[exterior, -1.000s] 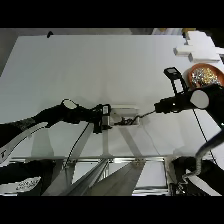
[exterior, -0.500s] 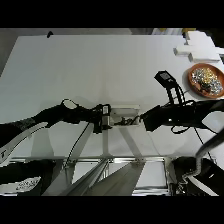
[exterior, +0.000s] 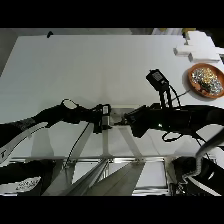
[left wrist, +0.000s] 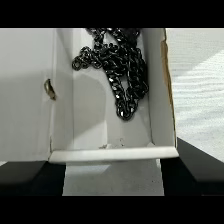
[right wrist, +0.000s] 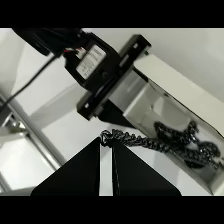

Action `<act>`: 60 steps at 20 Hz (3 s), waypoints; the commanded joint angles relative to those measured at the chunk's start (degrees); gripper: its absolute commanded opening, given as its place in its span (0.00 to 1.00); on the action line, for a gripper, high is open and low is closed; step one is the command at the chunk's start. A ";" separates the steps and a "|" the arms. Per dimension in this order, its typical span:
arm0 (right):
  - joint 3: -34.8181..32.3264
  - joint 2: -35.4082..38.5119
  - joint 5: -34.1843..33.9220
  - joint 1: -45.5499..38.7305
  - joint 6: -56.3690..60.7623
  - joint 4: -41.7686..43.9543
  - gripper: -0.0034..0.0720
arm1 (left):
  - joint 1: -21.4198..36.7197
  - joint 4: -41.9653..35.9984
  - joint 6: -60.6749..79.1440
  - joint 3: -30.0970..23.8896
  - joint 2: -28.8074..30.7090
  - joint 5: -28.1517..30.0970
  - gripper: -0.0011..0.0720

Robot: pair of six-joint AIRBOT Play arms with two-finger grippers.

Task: Fold the box and place the chain.

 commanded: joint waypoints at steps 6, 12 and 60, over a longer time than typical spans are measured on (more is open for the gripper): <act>-0.07 -9.70 -3.58 1.46 0.17 -3.58 0.07 | 0.00 0.00 0.00 0.02 0.00 0.02 0.20; 0.00 -15.96 -3.58 1.46 0.11 -6.12 0.21 | 0.00 0.00 0.00 0.02 0.00 0.02 0.20; 1.90 -35.26 6.73 -26.21 12.22 -25.83 0.43 | 0.00 0.00 0.00 0.02 0.02 0.02 0.20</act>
